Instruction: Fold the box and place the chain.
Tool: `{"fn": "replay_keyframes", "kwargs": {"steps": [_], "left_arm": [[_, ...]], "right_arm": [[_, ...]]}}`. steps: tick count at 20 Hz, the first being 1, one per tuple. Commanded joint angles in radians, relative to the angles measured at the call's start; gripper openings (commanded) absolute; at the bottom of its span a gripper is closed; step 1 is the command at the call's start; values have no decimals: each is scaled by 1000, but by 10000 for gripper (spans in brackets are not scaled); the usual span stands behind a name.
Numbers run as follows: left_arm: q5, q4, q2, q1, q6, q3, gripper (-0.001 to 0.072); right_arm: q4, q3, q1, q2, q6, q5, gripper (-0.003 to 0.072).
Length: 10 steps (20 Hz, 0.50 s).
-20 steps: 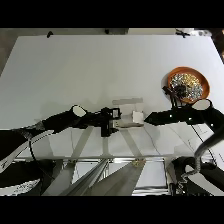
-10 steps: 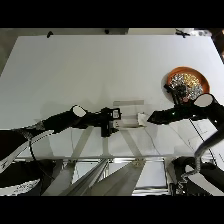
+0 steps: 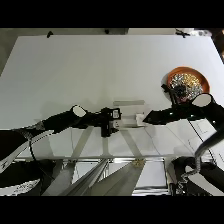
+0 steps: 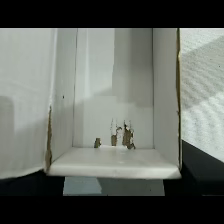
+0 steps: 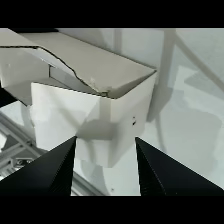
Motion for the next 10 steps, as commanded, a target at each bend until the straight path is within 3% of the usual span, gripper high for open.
{"fn": "replay_keyframes", "kwargs": {"steps": [1,4,10], "left_arm": [[0,0,1,0,0,0,206],[0,0,1,0,0,0,206],[0,0,1,0,0,0,206]], "right_arm": [[-46,2,100,1,67,-99,388],[-128,23,175,1,149,-172,388],[-247,49,236,0,288,-182,388]]}}
